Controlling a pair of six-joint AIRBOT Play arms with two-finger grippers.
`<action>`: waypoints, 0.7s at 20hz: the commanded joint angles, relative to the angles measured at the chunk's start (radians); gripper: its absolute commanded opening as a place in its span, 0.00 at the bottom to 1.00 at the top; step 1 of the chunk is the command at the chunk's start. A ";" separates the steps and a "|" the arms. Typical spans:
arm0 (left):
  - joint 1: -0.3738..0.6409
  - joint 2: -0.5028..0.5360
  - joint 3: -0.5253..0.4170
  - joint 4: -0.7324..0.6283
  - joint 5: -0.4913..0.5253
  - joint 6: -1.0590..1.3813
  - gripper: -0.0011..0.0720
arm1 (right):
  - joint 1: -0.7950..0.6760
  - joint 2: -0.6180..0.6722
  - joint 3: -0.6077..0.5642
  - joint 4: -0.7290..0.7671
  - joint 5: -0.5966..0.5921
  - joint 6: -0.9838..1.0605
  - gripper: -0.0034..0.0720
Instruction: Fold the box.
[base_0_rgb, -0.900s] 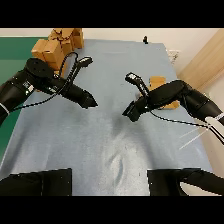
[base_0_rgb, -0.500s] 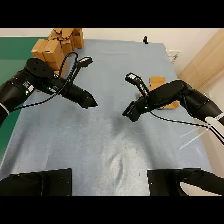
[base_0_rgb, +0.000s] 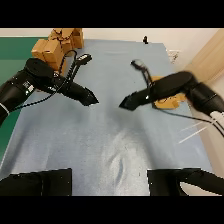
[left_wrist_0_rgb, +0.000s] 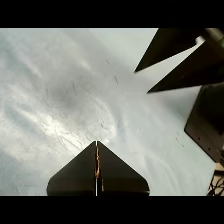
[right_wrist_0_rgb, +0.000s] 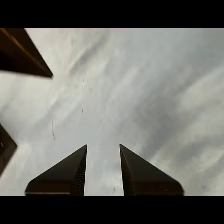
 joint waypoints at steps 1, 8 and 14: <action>0.000 -0.001 0.000 -0.018 0.049 -0.003 0.04 | -0.093 0.021 0.207 -0.076 -0.053 0.144 0.47; 0.000 -0.001 0.000 -0.030 0.043 -0.003 0.04 | -0.601 0.010 0.370 -0.606 -0.043 0.373 0.66; 0.002 -0.001 0.000 -0.008 0.062 -0.168 0.96 | -0.989 -0.382 0.381 -0.366 -0.196 0.244 0.70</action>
